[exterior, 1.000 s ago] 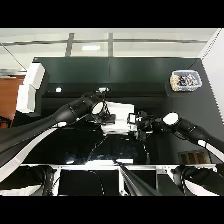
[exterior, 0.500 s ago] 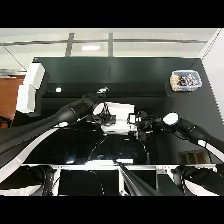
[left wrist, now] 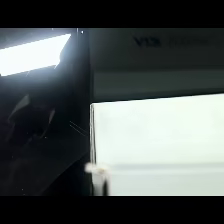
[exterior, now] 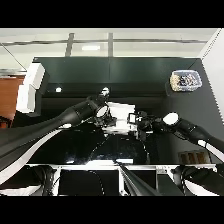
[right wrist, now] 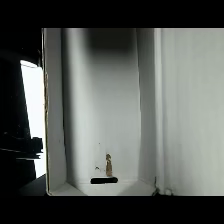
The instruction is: Fold the box and place the chain.
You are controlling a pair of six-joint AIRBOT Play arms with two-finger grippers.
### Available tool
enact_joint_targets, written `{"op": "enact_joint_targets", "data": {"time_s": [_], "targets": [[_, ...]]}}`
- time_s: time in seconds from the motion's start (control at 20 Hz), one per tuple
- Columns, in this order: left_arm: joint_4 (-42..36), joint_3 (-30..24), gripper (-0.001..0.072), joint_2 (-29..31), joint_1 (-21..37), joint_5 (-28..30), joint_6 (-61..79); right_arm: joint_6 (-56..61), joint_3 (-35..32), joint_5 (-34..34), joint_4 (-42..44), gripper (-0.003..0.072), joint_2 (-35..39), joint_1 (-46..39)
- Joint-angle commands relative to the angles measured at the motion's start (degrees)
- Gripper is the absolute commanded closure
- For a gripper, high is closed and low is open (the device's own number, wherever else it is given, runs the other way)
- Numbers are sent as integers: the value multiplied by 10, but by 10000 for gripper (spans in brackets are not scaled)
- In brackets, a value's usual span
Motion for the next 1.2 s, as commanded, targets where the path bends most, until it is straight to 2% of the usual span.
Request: {"op": "enact_joint_targets", "data": {"time_s": [0.0, 0.3, 0.35, 0.4, 0.45, 0.5, 0.55, 0.6, 0.7, 0.85, 0.9, 0.95, 1.15], "targets": [[2, 12, 684, -4, -1, -6, 4, -2, 0, -1, -1, 222, 0, 0], [-2, 15, 678, -4, -1, -10, 4, -2, 0, -1, -1, 222, 0, 0], [-2, 15, 572, -4, -1, -12, 4, -2, 0, 0, -1, 222, 0, 0], [-1, 15, 378, -4, -1, -13, 4, -2, 0, 0, -1, 222, 0, 0], [0, 15, 286, -4, -1, -15, 4, -2, 0, -1, -1, 222, 0, 0], [2, 15, 287, -4, 0, -16, 3, -2, 0, -1, -1, 222, 0, 0], [2, 15, 319, -4, 0, -14, 3, -2, 0, -1, -1, 222, 0, 0], [2, 15, 425, -4, -1, -12, 3, -2, 0, 0, -1, 222, 0, 0], [1, 15, 686, -4, 0, -7, 3, -2, 0, 11, 9, 222, 1, 0], [1, 15, 684, -4, 2, -12, -10, -2, 0, 27, 9, 220, 5, 0], [1, 15, 684, -4, 2, -17, -10, 2, 0, 29, 9, 130, 8, 0], [1, 15, 684, -4, 2, -19, -10, 17, 1, 29, 3, -34, 13, 0], [1, 15, 685, -4, 6, -32, -24, 84, 6, 42, -96, -34, 56, 0]]}}
